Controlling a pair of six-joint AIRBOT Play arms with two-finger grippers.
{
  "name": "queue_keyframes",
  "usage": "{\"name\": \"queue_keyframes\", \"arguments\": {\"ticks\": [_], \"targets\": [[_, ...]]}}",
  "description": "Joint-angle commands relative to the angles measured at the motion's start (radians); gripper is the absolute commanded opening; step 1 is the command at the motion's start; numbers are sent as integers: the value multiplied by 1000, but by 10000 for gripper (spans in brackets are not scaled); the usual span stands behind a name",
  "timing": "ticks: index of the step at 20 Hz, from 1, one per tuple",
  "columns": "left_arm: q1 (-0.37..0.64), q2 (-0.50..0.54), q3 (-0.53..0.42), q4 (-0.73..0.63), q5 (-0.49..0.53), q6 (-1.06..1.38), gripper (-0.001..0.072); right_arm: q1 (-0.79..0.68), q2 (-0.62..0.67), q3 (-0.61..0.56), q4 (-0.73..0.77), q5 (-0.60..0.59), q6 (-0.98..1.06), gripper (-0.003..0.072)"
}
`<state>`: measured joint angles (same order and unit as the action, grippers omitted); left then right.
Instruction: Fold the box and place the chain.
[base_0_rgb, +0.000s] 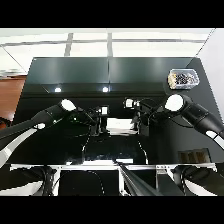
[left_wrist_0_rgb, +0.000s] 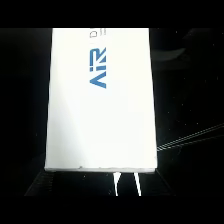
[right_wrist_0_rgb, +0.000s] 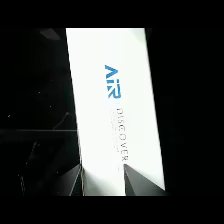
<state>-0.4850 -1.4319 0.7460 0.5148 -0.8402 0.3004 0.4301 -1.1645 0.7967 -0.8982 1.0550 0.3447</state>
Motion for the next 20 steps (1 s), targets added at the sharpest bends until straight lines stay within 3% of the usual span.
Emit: {"name": "queue_keyframes", "arguments": {"ticks": [1,4,7,8,9,10,12,16,20], "targets": [[0,1,0,0,-1,-1,404,28,0,-6,-25,-11,23,326],[0,1,0,0,-1,-1,404,24,8,19,-19,18,131,325],[0,1,0,0,0,-1,404,-22,28,111,-23,205,388,307],[0,1,0,0,2,-1,404,-60,30,123,-20,288,465,179],[1,1,0,0,2,-1,404,-100,29,116,-19,350,537,0],[2,1,0,0,2,-1,404,-137,29,91,-5,354,610,12],[2,1,0,0,1,-1,404,-190,15,16,152,304,624,12],[2,1,0,0,1,-1,404,-180,-47,-114,481,92,620,13],[2,1,0,0,1,-1,404,-146,-108,-116,473,-18,625,13]]}}
